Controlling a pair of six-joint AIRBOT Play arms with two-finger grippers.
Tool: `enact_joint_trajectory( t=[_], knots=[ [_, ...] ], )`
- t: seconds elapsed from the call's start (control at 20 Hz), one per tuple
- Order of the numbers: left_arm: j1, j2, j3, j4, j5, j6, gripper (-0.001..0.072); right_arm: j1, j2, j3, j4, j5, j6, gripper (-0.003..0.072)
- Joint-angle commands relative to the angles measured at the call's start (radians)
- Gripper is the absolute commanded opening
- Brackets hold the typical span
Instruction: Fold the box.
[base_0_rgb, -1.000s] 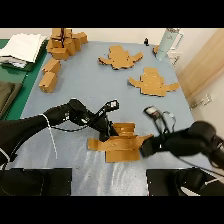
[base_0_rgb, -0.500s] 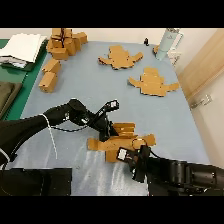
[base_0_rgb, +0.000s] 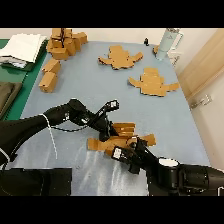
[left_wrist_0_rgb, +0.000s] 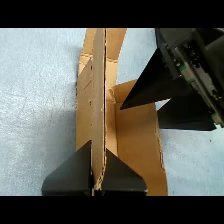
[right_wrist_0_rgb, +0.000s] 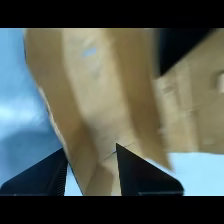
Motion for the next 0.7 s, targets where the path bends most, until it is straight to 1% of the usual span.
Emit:
enact_joint_trajectory(
  t=[0.0,0.15,0.25,0.3,0.35,0.45,0.55,0.65],
  knots=[
    [0.001,0.0,0.0,0.0,0.0,0.0,0.0014,0.002,-0.003,0.033,-0.113,0.023,0.134,0.044],
    [0.001,0.0,0.0,0.0,0.0,0.0,0.0015,0.002,-0.004,0.033,-0.05,0.039,0.134,0.044],
    [0.001,0.0,0.0,0.0,0.0,0.0,0.0015,0.002,-0.003,0.034,-0.036,0.044,0.134,0.0451],
    [0.001,0.0,0.0,0.0,0.0,0.0,0.0015,0.002,-0.003,0.035,-0.036,0.04,0.133,0.0632],
    [0.001,0.0,0.0,0.0,0.0,0.0,0.0015,0.002,-0.003,0.036,-0.041,0.026,0.132,0.072],
    [0.001,0.0,0.0,0.0,0.0,0.0,0.0015,0.001,-0.001,0.036,-0.048,0.014,0.129,0.072],
    [0.001,0.0,0.0,0.0,0.0,0.0,0.0015,0.002,0.008,0.036,-0.028,-0.027,0.091,0.0719],
    [0.001,0.0,0.0,0.0,-0.001,0.0,0.0015,0.001,0.047,0.031,-0.01,-0.068,0.048,0.0719]
  ],
)
